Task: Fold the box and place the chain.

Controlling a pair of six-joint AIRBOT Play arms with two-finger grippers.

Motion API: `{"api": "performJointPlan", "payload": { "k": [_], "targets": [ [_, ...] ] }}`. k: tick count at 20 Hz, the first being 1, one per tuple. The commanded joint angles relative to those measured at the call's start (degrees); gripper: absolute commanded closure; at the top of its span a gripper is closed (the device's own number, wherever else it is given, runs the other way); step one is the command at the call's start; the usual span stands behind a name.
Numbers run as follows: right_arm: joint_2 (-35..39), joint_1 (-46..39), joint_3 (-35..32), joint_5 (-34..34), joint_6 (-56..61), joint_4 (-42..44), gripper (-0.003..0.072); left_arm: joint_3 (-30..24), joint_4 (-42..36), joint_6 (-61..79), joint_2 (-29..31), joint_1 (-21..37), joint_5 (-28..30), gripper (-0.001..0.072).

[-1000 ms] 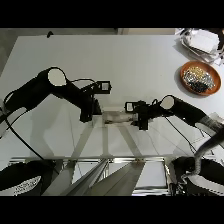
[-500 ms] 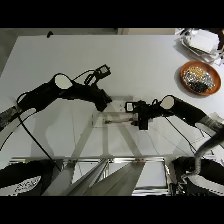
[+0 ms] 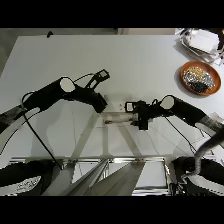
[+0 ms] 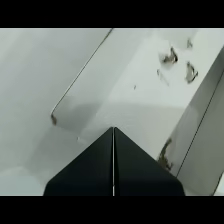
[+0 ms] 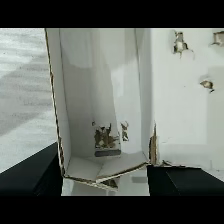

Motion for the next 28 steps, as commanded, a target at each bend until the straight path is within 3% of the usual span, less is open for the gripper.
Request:
{"api": "performJointPlan", "payload": {
  "k": [1, 4, 8, 12, 13, 15, 16, 22, 28],
  "targets": [
    [0.0, 0.0, 0.0, 0.0, 0.0, -0.02, 0.0406, -0.09, 12.94, -3.76, 4.85, 0.04, -5.25, 0.071],
    [0.02, 0.0, 0.0, 0.0, 0.0, -0.02, 0.0406, -3.98, 16.81, 0.96, 9.25, -0.13, -7.72, 0.071],
    [0.02, 0.0, 0.0, 0.0, 0.0, -0.02, 0.0406, -11.15, 10.1, 21.33, 8.98, -0.2, -7.02, 0.0707],
    [0.02, 0.0, 0.0, 0.02, 0.0, -0.02, 0.0406, -11.69, 3.5, 30.8, 5.92, -0.26, -5.79, 0.0673],
    [0.02, 0.0, 0.0, 0.0, 0.0, -0.02, 0.0406, -11.69, 3.87, 30.75, 5.11, -0.26, -4.81, 0.0649],
    [0.0, 0.0, 0.0, 0.0, 0.0, -0.02, 0.0406, -11.69, 4.28, 30.75, 3.74, -0.26, -2.49, 0.0438],
    [0.02, 0.0, 0.0, 0.02, 0.0, -0.02, 0.0406, -11.69, 4.28, 30.77, 3.54, -0.26, -1.49, 0.0418],
    [0.02, 0.0, 0.0, 0.02, 0.0, -0.02, 0.0406, -11.67, 5.05, 35.89, 3.56, -0.26, 0.59, 0.0419],
    [0.02, 0.0, 0.0, 0.0, 0.0, -0.02, 0.0406, -11.69, 0.87, 44.83, 3.52, -2.43, 0.57, 0.0449]
  ]
}}
